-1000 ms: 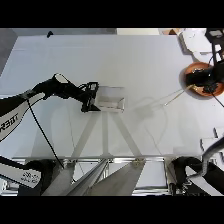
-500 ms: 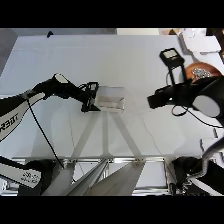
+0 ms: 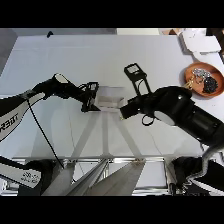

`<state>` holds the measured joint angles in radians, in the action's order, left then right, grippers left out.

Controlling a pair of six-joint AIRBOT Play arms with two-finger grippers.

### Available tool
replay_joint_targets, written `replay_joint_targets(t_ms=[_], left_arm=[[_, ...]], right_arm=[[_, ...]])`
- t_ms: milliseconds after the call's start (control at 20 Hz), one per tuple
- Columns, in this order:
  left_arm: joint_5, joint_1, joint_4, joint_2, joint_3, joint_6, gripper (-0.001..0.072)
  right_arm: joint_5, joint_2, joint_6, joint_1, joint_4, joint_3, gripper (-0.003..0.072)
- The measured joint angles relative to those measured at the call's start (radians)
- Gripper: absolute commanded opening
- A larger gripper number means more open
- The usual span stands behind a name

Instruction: Fold the box and place the chain.

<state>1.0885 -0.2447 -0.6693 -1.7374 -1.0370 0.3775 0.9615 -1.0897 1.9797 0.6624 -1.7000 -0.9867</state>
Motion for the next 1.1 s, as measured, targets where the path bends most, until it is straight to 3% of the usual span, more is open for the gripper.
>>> replay_joint_targets(t_ms=[600, 800, 1100], left_arm=[[0.000, 0.000, 0.000, 0.000, 0.000, 0.000, 0.0333], [0.000, 0.000, 0.000, 0.000, 0.000, 0.000, 0.0333], [0.000, 0.000, 0.000, 0.000, 0.000, 0.000, 0.0333]], right_arm=[[-0.456, -0.133, 0.132, 0.026, -0.004, -0.001, 0.0011], [-0.489, -0.175, 0.142, -0.013, -0.004, -0.001, 0.0012], [-0.445, -0.254, 0.144, -0.031, -0.009, -0.001, 0.0013]])
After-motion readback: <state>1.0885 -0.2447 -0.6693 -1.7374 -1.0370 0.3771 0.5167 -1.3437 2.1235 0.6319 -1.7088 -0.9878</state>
